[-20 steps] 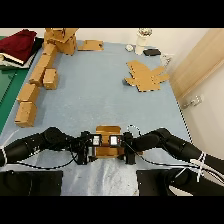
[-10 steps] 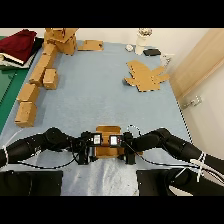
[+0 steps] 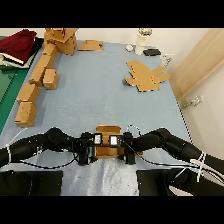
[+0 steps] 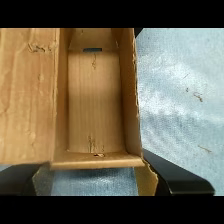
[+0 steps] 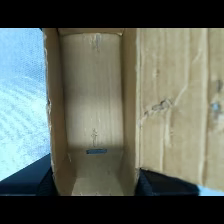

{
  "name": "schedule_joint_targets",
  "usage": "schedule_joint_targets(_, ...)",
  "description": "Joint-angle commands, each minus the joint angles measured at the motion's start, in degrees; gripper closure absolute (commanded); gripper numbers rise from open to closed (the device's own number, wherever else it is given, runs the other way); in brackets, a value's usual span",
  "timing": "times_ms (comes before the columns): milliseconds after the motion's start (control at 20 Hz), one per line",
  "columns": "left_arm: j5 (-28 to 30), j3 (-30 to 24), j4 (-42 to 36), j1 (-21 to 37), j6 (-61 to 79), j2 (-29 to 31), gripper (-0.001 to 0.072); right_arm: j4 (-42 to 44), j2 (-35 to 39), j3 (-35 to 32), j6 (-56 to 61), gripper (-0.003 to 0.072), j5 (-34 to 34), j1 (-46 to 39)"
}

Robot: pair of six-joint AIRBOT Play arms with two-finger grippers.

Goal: Fold the box.

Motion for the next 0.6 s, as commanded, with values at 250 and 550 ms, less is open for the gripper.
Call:
schedule_joint_targets(250,2.2,0.0,-0.5,-1.7,0.0,-0.1,0.0122,0.0,0.0,0.0,0.0,0.0222,0.0,0.0)
schedule_joint_targets(550,2.2,0.0,-0.5,-1.7,-0.1,-0.1,0.0124,0.0,0.0,0.0,0.0,0.0222,0.0,0.0)
